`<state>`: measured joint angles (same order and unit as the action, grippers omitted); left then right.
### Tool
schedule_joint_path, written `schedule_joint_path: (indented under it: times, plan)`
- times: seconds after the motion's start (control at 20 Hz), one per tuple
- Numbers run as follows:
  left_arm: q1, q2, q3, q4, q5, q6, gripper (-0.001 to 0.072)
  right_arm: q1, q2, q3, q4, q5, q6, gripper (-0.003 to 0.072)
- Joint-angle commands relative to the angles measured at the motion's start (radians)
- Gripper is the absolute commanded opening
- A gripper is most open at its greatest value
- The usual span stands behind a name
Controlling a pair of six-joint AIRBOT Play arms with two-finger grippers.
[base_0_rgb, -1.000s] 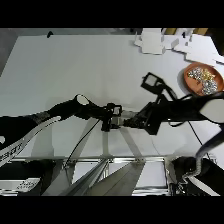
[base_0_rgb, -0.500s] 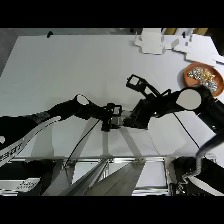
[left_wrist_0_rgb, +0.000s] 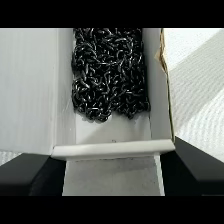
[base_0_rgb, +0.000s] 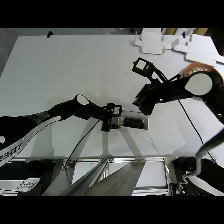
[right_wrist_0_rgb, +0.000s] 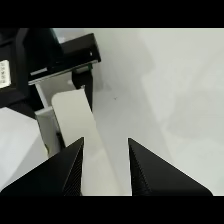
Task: Fold the box and place the chain.
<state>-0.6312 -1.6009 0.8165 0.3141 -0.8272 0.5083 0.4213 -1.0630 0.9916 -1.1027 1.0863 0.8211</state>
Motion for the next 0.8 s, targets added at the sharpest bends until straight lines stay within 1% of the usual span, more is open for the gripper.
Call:
schedule_joint_path:
  times: [0.0, 0.1, 0.4, 0.55, 0.7, 0.75]
  plan:
    - [0.0, 0.0, 0.0, 0.0, 0.0, 0.0, 0.0136, -0.01, -0.048, -0.002, -0.005, 0.019, -0.048, 0.0271]
    - [0.0, 0.0, 0.0, 0.0, 0.0, 0.0, 0.0136, -0.01, -0.051, -0.04, 0.01, 0.013, -0.126, 0.0271]
    - [0.0, 0.0, 0.0, 0.0, 0.0, 0.0, 0.0136, -0.009, -0.05, -0.179, 0.082, 0.024, -0.252, 0.0262]
    - [0.0, 0.0, 0.0, 0.0, 0.0, 0.0, 0.0136, -0.006, -0.048, -0.188, 0.084, 0.029, -0.253, 0.0264]
    - [0.0, 0.0, 0.0, 0.0, 0.0, 0.0, 0.0136, 0.039, -0.035, -0.188, 0.082, 0.039, -0.268, 0.0266]
    - [0.0, 0.0, 0.0, 0.0, 0.0, 0.0, 0.0136, 0.051, -0.034, -0.188, 0.082, 0.039, -0.282, 0.0285]
